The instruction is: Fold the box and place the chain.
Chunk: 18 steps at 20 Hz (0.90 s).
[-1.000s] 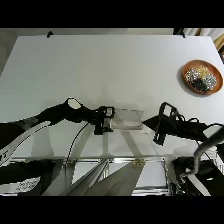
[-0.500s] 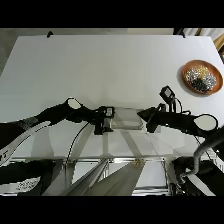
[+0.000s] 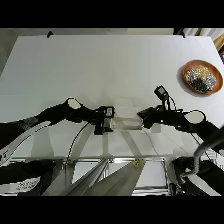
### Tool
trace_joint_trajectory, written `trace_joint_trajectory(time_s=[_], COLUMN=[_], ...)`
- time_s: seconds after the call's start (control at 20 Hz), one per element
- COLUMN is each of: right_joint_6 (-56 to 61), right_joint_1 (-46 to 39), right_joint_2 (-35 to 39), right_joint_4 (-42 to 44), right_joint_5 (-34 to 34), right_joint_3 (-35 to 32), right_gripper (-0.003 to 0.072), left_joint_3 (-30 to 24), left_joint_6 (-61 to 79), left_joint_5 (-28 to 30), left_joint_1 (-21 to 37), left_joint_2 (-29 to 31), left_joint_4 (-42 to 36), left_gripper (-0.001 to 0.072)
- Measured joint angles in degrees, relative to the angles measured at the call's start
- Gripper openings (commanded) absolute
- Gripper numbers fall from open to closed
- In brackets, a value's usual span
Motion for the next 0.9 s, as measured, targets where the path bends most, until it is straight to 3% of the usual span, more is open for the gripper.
trace_joint_trajectory(time_s=[0.5,0.7,0.9], right_joint_6=[0.2,0.2,2.0], right_joint_1=[0.0,0.0,0.0], right_joint_2=[-1.9,3.1,11.8], right_joint_4=[-0.8,-3.5,-13.2], right_joint_5=[2.8,6.7,9.9], right_joint_3=[0.0,0.0,0.0], right_gripper=[0.0014,0.0014,0.0014], left_joint_3=[0.0,0.0,0.0], left_joint_6=[0.2,0.0,0.0], left_joint_5=[0.0,-0.1,-0.1], left_joint_1=[0.0,0.0,0.0], left_joint_2=[0.0,0.0,0.0], left_joint_4=[0.1,0.0,0.0], left_gripper=[0.0031,0.0031,0.0031])
